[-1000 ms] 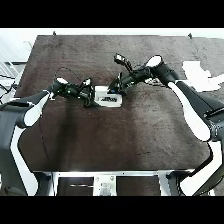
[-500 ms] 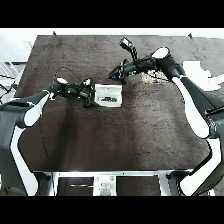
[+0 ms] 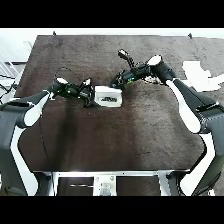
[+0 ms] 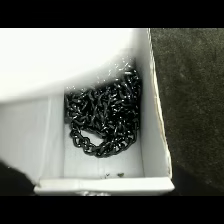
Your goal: Fold the box and place the chain.
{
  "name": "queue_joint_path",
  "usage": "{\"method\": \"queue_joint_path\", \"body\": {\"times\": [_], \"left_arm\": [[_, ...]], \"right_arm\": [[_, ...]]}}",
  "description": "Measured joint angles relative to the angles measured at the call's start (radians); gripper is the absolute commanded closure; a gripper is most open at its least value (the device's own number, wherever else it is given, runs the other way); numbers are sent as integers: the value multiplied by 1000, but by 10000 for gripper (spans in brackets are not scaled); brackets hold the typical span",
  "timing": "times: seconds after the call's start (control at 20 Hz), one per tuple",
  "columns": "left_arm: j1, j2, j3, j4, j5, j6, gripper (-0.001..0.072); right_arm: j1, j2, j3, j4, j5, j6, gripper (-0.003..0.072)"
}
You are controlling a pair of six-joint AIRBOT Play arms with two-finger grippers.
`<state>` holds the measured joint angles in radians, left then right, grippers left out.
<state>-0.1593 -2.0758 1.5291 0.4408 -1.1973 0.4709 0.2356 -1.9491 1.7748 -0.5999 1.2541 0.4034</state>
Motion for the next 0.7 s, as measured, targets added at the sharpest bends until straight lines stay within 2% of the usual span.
{"method": "queue_joint_path", "body": {"times": [0.35, 0.4, 0.7], "left_arm": [[0, 0, 0, 0, 0, 0, 181], [0, 0, 0, 0, 0, 0, 181], [0, 0, 0, 0, 0, 0, 182]], "right_arm": [[19, -5, -12, -12, 102, 13, 402], [21, -5, -13, -12, 109, 13, 371], [35, -5, -13, -42, 117, 6, 371]]}}
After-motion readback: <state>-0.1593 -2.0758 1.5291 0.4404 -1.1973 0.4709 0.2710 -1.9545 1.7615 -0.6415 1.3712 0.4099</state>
